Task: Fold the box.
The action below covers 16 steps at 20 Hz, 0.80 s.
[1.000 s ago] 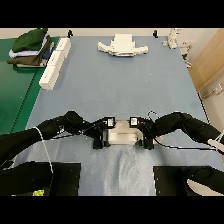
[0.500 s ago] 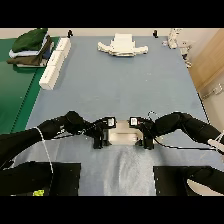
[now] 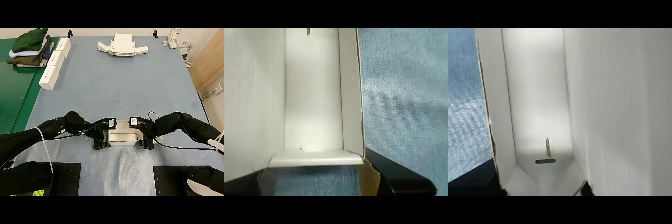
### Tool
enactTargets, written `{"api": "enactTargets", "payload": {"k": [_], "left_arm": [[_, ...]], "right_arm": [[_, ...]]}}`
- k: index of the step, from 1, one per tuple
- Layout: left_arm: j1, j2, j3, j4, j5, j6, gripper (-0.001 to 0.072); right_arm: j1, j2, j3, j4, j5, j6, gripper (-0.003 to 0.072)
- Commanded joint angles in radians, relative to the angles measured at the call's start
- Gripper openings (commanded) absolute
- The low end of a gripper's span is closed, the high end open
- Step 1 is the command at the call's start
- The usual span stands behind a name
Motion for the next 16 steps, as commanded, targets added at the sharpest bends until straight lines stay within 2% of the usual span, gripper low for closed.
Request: {"api": "enactTargets", "payload": {"k": [1,2,3,12,13,14,15,16], "left_arm": [[0.0,0.0,0.001,-0.016,0.015,-0.002,0.069],[0.0,0.0,0.001,-0.026,0.021,-0.002,0.0612],[0.0,0.0,0.001,-0.028,0.021,-0.002,0.0581],[-0.006,0.0,0.001,-0.027,0.023,-0.002,0.0576],[-0.006,0.0,0.001,-0.026,0.022,-0.001,0.0421],[-0.006,0.0,0.001,-0.018,0.014,0.001,0.0364],[-0.006,0.0,0.001,-0.017,0.014,0.0,0.0365],[-0.006,0.0,0.0,-0.017,0.015,0.0,0.0491]], "right_arm": [[0.0,0.001,0.001,0.0,0.001,0.0,0.0512],[0.0,0.001,0.001,0.0,0.001,0.001,0.0512],[0.0,0.001,0.001,0.0,0.001,0.0,0.0512],[0.0,0.001,0.001,0.0,0.001,0.0,0.0512],[0.0,0.001,0.001,0.0,0.001,0.001,0.0513],[0.0,0.001,0.001,0.0,0.001,0.001,0.0512],[0.0,0.001,0.001,0.0,0.001,0.0,0.0512],[0.0,0.001,0.001,0.0,0.001,0.0,0.0512]]}}
